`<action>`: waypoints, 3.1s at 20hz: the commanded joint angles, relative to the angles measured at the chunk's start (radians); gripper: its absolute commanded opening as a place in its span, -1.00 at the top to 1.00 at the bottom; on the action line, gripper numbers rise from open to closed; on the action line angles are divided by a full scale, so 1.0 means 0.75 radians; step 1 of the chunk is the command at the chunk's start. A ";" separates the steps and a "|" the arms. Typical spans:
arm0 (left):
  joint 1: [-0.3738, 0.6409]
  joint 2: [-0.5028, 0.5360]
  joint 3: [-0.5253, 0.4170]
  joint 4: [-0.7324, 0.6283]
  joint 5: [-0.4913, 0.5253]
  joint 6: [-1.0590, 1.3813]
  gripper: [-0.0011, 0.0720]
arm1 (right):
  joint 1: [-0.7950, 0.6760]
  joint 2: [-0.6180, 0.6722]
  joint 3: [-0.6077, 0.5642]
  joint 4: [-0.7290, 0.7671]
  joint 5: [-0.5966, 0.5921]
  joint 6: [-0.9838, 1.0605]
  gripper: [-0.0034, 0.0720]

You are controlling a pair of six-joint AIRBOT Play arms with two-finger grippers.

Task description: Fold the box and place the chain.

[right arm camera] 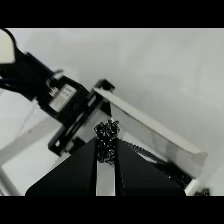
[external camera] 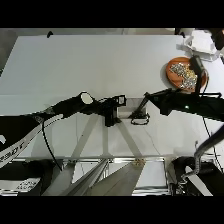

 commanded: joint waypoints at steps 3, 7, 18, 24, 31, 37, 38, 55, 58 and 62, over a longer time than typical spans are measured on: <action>0.000 0.000 0.001 0.001 0.000 0.001 0.73 | 0.002 -0.185 -0.098 -0.015 0.020 -0.032 0.88; 0.000 0.001 0.001 0.001 0.000 0.001 0.73 | 0.075 -0.276 -0.126 -0.027 -0.037 -0.030 0.88; 0.000 0.001 0.001 0.001 0.000 0.001 0.73 | 0.256 -0.401 -0.127 -0.106 -0.272 0.147 0.57; 0.000 0.001 0.001 0.001 0.000 0.001 0.73 | 0.251 -0.395 -0.127 -0.104 -0.297 0.196 0.24; 0.000 0.000 0.001 0.001 0.000 0.001 0.73 | -0.244 -0.138 -0.127 -0.168 0.068 0.198 0.25; -0.001 0.000 0.001 0.001 -0.001 0.001 0.73 | -0.223 -0.237 -0.127 -0.639 -0.073 -0.050 0.13; -0.001 0.001 0.001 0.001 -0.002 0.001 0.73 | -0.179 -0.264 -0.127 -0.643 -0.090 -0.228 0.05; -0.001 0.001 0.001 0.001 -0.004 0.001 0.73 | 0.060 -0.512 -0.144 -0.491 -0.119 -1.147 0.06; -0.001 0.001 0.001 0.001 -0.004 0.001 0.73 | 0.060 -0.512 -0.207 -0.473 -0.218 -1.148 0.06; -0.001 0.000 0.001 0.001 -0.004 0.001 0.73 | 0.060 -0.513 -0.215 -0.421 -0.270 -1.149 0.14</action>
